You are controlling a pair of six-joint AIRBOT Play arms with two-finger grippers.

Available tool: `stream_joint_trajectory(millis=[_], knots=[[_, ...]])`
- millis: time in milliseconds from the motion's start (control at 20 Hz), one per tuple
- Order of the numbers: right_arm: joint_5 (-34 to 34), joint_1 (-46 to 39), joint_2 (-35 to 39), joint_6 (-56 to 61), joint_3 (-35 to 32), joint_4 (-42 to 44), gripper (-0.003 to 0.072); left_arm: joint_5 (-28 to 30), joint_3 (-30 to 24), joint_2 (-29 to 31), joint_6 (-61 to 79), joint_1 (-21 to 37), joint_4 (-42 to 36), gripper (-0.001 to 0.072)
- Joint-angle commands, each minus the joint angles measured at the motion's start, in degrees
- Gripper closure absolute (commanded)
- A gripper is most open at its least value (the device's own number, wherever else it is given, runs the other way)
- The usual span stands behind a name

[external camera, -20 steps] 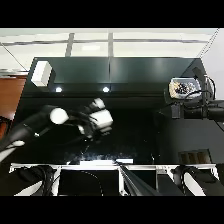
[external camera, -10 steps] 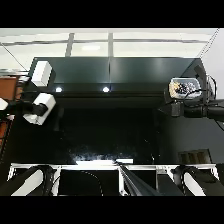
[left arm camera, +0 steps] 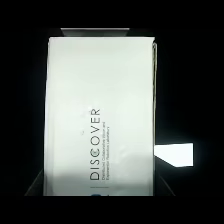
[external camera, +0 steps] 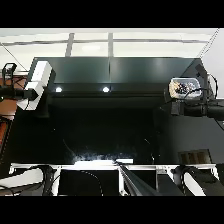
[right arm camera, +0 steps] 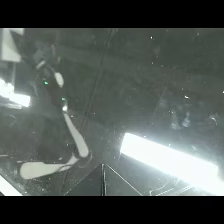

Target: Fold the box and place the chain.

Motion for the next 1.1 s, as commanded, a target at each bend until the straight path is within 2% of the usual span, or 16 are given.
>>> stream_joint_trajectory(millis=[0, 50, 100, 200, 350, 500, 550, 600, 650, 750, 800, 900, 950, 1050], knots=[[-1.38, -0.02, 0.02, 0.04, -0.04, 0.07, 0.0673, 3.34, 4.50, -6.58, -0.04, -0.33, -0.85, 0.0350], [-1.64, -0.04, 0.02, 0.11, -0.04, 0.04, 0.0672, 5.57, 4.52, -7.41, -0.07, -0.70, -1.27, 0.0135], [-1.64, -0.02, 0.02, 0.22, -0.04, 0.04, 0.0673, 7.15, 4.52, -7.76, -0.09, -1.09, -1.25, -0.0011], [-1.55, -0.02, 0.02, 0.68, -0.04, 0.07, 0.0673, 7.21, 5.27, -7.43, -0.09, -1.42, -0.37, -0.0009], [-1.33, -0.04, 0.02, 0.59, 0.07, -0.52, 0.0673, 0.26, 9.05, -4.17, -0.09, -1.42, 0.52, -0.0010], [-0.83, -0.04, 0.02, 2.89, 6.40, -13.86, 0.0673, -9.14, 13.27, 2.08, -0.13, -1.44, 1.77, -0.0002], [0.26, -0.04, 0.02, 5.20, 10.14, -17.66, 0.0673, -12.00, 14.45, 4.22, -0.98, -1.49, 1.75, 0.0026], [1.57, -0.04, 0.04, 6.34, 13.57, -19.56, 0.0673, -14.71, 15.39, 6.58, -3.74, -1.62, 1.57, 0.0239], [3.56, -0.04, 0.04, 6.45, 16.87, -19.85, 0.0673, -18.01, 16.17, 8.92, -7.02, -1.70, 1.27, 0.0693], [7.82, -0.04, 0.46, 6.54, 20.61, -19.15, 0.0674, -21.16, 15.72, 14.03, -10.80, -2.38, -2.40, 0.0684], [8.52, -0.02, 1.38, 7.63, 20.31, -19.02, 0.0675, -21.81, 14.47, 16.68, -11.69, -3.30, -4.79, 0.0685], [7.45, -0.02, 3.89, 8.09, 17.11, -19.67, 0.0675, -20.11, 8.39, 23.80, -11.43, -6.88, -10.34, 0.0685], [4.28, -0.02, 5.99, 8.04, 14.10, -20.61, 0.0676, -17.51, 3.76, 28.09, -11.08, -9.51, -12.02, 0.0685], [-7.41, -0.02, 12.22, 6.27, 4.76, -20.94, 0.0675, -10.34, -7.52, 37.51, -10.97, -16.11, -12.33, 0.0684]])
